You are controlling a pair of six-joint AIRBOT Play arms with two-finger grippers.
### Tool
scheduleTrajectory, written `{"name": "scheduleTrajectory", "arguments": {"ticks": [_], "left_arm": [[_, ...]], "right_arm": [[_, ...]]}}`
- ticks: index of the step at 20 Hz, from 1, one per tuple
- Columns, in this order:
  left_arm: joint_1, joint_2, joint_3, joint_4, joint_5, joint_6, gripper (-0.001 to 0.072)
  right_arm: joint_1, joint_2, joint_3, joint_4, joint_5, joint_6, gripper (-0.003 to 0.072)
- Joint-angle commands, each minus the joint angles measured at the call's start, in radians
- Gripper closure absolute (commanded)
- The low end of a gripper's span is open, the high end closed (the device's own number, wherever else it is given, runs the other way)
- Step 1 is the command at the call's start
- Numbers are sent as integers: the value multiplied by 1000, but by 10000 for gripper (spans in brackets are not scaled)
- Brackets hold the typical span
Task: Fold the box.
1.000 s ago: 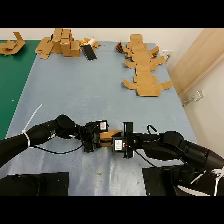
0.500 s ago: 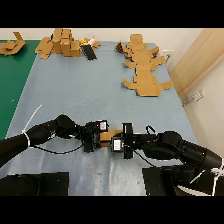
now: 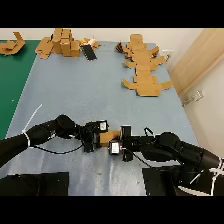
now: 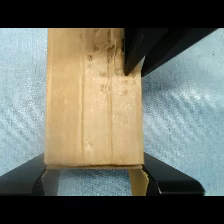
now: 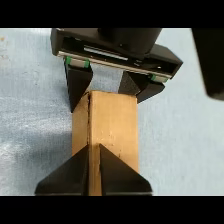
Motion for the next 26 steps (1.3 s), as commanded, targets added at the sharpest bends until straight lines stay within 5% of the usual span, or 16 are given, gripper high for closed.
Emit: {"name": "scheduleTrajectory", "arguments": {"ticks": [1,5,7,10,14,18,26], "left_arm": [[1,0,1,0,0,-1,209],[1,0,1,0,0,-1,209],[1,0,1,0,0,-1,209],[1,0,1,0,0,-1,209],[1,0,1,0,0,-1,209],[1,0,1,0,0,-1,209],[1,0,1,0,0,-1,209]], "right_arm": [[5,4,0,-2,-1,1,481],[4,55,2,-16,-2,35,445],[-5,106,1,-26,-26,217,466],[-63,206,-19,-25,-93,946,682],[-103,269,-116,141,26,1538,683],[-84,191,-167,233,307,1639,683],[-8,13,-167,233,323,1643,683]]}}
